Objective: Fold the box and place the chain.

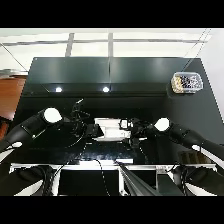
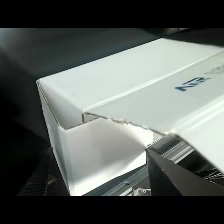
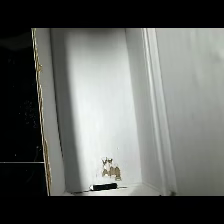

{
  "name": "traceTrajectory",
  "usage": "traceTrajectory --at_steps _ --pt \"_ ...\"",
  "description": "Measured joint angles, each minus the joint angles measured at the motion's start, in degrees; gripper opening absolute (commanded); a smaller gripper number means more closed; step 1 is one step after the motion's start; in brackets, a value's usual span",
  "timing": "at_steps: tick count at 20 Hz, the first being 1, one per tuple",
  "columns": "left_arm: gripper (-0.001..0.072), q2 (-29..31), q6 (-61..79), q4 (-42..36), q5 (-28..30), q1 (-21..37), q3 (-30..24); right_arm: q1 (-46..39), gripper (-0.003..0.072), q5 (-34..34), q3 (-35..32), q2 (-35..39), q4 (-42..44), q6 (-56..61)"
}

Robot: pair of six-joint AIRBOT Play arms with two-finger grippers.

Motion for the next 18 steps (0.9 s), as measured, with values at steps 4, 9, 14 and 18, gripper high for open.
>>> traceTrajectory --at_steps 4,9,14,18 --pt "0.0632 0.0 -2.4 1.0 0.4 -0.6 0.3 0.0 0.0471 0.0 0.0 0.0 0.0 0.0" --pt "0.0632 0.0 -4.8 1.3 1.3 -0.9 0.3 0.0 0.0471 0.0 0.0 0.0 0.0 0.0" --pt "0.0622 0.0 -6.4 1.5 1.5 -1.4 0.3 0.0 0.0471 0.0 0.0 0.0 0.0 0.0" --pt "0.0622 0.0 -7.9 2.2 2.1 -2.4 0.5 0.0 0.0471 0.0 0.0 0.0 0.0 0.0"
